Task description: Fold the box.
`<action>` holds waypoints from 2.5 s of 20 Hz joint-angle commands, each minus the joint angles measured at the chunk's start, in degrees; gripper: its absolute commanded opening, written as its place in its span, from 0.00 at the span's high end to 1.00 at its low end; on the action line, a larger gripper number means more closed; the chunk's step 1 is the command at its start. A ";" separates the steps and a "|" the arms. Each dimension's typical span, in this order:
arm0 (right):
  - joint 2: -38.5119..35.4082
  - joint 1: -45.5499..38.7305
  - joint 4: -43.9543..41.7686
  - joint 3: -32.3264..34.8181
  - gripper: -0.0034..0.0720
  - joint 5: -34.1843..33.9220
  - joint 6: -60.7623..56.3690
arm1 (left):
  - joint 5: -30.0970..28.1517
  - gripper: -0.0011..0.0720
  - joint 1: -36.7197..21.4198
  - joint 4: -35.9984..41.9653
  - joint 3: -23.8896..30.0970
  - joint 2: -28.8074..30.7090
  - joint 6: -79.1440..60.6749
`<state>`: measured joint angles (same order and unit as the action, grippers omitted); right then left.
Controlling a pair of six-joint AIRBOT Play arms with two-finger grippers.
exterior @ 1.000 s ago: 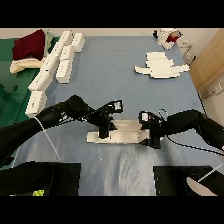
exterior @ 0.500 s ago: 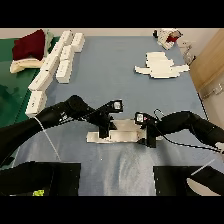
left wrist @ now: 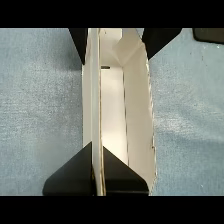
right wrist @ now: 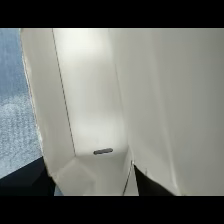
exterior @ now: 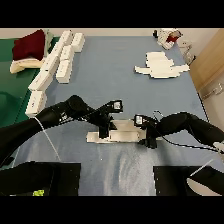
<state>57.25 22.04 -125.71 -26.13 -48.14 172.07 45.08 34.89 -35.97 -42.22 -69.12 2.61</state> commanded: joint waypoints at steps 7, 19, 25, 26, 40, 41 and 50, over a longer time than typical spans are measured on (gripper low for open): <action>0.55 0.66 -0.66 0.15 0.21 -0.33 -0.02 | 0.00 0.96 0.02 0.00 -0.02 0.02 0.00; 0.94 1.25 -1.42 0.55 0.02 -0.28 -0.02 | 0.00 0.96 0.02 0.00 -0.02 0.02 0.00; 1.03 1.22 -0.76 1.09 0.18 1.18 -0.02 | -0.02 0.96 0.02 0.00 -0.02 0.02 0.00; 1.03 1.22 -0.74 1.09 0.18 1.18 -0.02 | 0.00 0.96 0.02 -0.02 -0.02 0.02 0.00; 0.98 1.20 -0.72 1.07 0.22 0.61 -0.02 | -0.02 0.96 0.02 0.00 -0.02 0.02 0.00; 0.98 1.20 -0.72 1.07 0.22 0.61 -0.02 | 0.00 0.96 0.02 0.00 -0.02 0.02 0.00; 1.01 1.20 -0.72 1.07 0.22 0.59 -0.02 | -0.02 0.96 0.02 0.00 -0.02 0.02 0.00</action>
<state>58.24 23.20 -126.43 -25.08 -47.57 172.07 45.08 34.89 -35.97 -42.22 -69.12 2.61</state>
